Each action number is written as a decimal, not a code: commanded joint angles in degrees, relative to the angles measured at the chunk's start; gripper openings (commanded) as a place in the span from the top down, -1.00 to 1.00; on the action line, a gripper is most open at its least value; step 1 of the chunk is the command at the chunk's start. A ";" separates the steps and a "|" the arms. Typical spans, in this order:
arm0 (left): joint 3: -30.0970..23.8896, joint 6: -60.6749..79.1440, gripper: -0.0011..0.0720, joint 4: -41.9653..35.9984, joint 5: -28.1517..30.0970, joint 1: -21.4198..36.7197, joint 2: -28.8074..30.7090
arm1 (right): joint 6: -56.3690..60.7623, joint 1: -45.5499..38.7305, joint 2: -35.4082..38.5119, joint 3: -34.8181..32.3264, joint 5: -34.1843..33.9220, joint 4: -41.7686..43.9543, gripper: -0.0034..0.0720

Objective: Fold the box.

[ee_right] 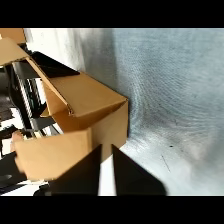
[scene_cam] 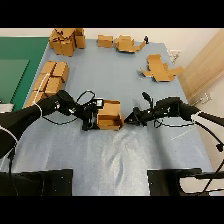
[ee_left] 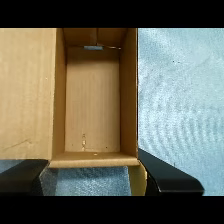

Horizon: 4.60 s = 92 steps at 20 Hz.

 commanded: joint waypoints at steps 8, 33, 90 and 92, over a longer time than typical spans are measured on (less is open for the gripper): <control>-0.02 0.00 0.02 0.02 -1.09 -0.02 0.04 | -2.32 1.33 0.28 0.39 -1.11 4.39 0.12; -0.02 -0.90 0.02 0.00 -1.49 -0.02 0.04 | 32.33 16.20 0.35 16.70 2.82 -24.74 -0.33; -0.02 -2.34 0.02 -0.39 -1.49 -0.02 0.02 | 69.11 34.93 -10.73 35.67 -12.04 -62.58 -0.32; -0.02 -2.36 0.02 -0.39 -1.53 -0.02 0.02 | 69.35 35.15 -11.65 35.71 -12.09 -63.87 -0.26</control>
